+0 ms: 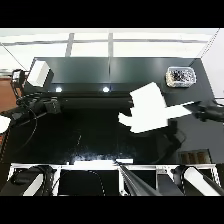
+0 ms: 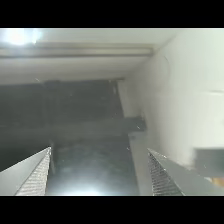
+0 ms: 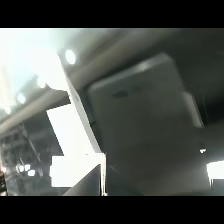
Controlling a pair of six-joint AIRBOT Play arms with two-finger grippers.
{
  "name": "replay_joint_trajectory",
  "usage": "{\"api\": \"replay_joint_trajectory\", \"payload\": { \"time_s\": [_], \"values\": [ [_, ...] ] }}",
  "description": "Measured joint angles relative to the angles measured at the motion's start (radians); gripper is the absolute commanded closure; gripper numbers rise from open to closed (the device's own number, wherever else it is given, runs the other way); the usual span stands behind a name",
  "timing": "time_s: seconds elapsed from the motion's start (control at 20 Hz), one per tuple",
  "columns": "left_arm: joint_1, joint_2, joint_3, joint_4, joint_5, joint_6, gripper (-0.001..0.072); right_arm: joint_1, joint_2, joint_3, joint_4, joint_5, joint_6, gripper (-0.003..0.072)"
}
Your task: Fold the box and place the chain.
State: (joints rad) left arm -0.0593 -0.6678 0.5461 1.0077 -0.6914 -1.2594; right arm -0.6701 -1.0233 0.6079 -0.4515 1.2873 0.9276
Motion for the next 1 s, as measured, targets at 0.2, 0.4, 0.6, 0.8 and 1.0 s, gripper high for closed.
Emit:
{"api": "replay_joint_trajectory", "payload": {
  "time_s": [0.2,0.4,0.6,0.8,1.0],
  "values": [
    [-0.081,-0.075,0.000,-0.027,0.003,0.000,0.0002,0.286,0.214,-0.219,0.174,-0.261,-0.001,0.0674],
    [-0.166,-0.204,0.001,-0.129,0.022,-0.004,0.0002,0.600,0.299,-0.330,0.260,-0.505,-0.024,0.0674],
    [-0.140,-0.400,0.032,-0.317,-0.057,0.029,0.0003,0.801,0.322,-0.361,0.280,-0.660,-0.039,0.0674],
    [-0.089,-0.595,0.080,-0.458,-0.207,0.170,0.0003,0.877,0.328,-0.370,0.291,-0.710,-0.042,0.0673],
    [-0.093,-0.742,0.140,-0.557,-0.280,0.276,0.0003,0.897,0.330,-0.372,0.293,-0.719,-0.042,0.0674]
  ]
}}
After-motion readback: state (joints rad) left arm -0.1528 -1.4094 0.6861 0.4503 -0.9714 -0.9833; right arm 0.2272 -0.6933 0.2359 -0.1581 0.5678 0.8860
